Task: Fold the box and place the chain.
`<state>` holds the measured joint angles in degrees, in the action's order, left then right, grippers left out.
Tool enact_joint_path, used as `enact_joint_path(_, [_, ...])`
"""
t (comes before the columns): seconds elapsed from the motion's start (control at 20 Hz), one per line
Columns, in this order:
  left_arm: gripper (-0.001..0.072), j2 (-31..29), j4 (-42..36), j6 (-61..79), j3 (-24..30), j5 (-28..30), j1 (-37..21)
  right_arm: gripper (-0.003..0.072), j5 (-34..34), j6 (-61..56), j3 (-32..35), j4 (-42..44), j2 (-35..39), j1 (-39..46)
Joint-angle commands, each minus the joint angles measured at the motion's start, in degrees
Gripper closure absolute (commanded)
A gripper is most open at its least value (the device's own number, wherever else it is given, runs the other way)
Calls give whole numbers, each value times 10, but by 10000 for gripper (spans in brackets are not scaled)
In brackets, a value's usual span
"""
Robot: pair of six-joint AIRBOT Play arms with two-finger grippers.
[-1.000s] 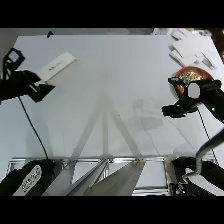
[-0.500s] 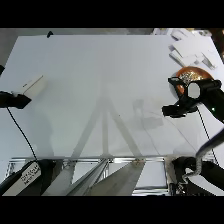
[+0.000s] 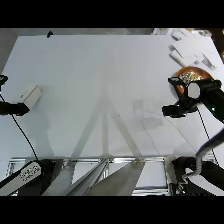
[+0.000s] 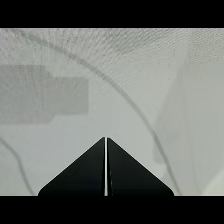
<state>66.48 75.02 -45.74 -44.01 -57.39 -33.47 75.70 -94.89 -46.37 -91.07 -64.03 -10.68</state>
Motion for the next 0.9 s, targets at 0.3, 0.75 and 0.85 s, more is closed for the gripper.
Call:
enact_joint_path(0.3, [16, -48, 7, -38, 0, -22, 15, 671, 0, 0, 0, 0, 0, 0])
enact_joint_path(0.75, [18, -173, -1, -38, 0, -92, 90, 671, 0, 0, 0, 0, 0, 0])
enact_joint_path(0.85, [18, -173, -16, -38, 0, -114, 102, 671, 0, 0, 0, 0, 0, 0])
